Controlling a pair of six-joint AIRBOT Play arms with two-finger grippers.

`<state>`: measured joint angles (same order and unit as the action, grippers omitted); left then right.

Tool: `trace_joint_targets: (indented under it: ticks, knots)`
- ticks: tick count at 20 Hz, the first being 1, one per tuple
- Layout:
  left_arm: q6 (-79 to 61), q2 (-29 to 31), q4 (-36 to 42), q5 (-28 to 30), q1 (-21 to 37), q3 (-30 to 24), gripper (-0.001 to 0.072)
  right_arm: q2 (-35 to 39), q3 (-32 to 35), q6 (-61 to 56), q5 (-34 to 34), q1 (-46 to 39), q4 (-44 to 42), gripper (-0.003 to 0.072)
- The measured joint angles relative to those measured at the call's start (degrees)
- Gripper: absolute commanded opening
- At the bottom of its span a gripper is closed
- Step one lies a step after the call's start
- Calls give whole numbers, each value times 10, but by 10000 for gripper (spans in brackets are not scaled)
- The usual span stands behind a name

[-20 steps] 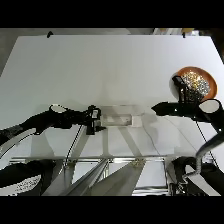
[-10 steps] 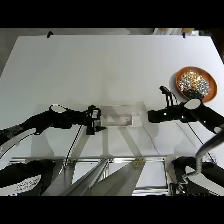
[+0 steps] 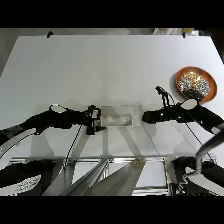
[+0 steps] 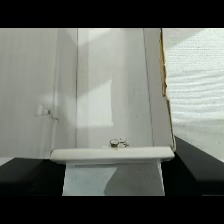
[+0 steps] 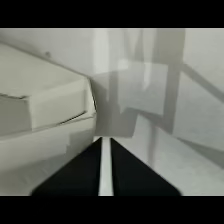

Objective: Fold the box and place the chain.

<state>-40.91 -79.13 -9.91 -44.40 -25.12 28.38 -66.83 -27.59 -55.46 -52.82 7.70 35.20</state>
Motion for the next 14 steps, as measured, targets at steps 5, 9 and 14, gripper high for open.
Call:
trace_joint_targets:
  ticks: [5,9,14]
  knots:
    - [0,0,0,0,0,0,138,22,0,15,-14,24,-50,301]
    - [0,0,0,0,0,0,138,26,0,18,-17,34,-62,301]
    - [0,0,0,0,0,0,138,28,-5,-5,9,77,-56,337]
